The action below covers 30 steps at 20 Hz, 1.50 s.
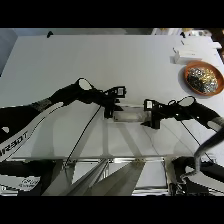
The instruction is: Fold the box and place the chain.
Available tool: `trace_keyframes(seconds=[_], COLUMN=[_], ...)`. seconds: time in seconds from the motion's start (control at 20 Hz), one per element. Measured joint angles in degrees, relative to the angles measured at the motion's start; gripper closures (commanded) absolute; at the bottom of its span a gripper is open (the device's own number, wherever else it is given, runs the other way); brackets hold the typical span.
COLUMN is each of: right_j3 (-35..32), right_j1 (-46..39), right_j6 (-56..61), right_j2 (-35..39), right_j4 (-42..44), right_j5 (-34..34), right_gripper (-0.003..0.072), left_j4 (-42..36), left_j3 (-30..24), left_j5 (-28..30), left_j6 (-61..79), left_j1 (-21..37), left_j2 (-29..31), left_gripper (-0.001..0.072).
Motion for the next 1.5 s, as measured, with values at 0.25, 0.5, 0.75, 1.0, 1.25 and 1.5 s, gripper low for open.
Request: trace_keyframes(seconds=[0.25, 0.5, 0.75, 1.0, 1.25, 1.5], right_j3=[0.0, 0.0, 0.0, 0.0, 0.0, 0.0], right_j1=[0.0, 0.0, 0.0, 0.0, 0.0, 0.0], right_j6=[-0.3, -1.2, -1.8, -2.0, -1.9, -1.8], right_j2=[-0.2, -0.9, -1.3, -1.4, -1.4, -1.4], right_j4=[1.5, 2.2, 2.3, 1.6, 1.0, 0.8], right_j5=[-0.6, -0.7, -0.8, -0.8, -0.6, -0.5], right_gripper=[0.0024, 0.0027, 0.0027, 0.0047, 0.0136, 0.0146], left_j4=[-0.5, -2.1, -2.6, -3.3, -3.1, -1.7], left_j3=[0.0, 0.0, 0.0, 0.1, 0.1, 0.1], left_j5=[0.2, 0.2, -0.8, -1.6, -1.7, -1.7], left_j6=[-1.1, -1.5, -1.7, -1.7, -1.7, -1.7], left_j1=[-0.2, -0.3, -0.3, -0.3, -0.3, -0.3], left_j2=[0.0, 0.0, -1.0, -2.2, -2.4, -2.5], left_gripper=[0.0711, 0.0711, 0.0711, 0.071, 0.071, 0.071])
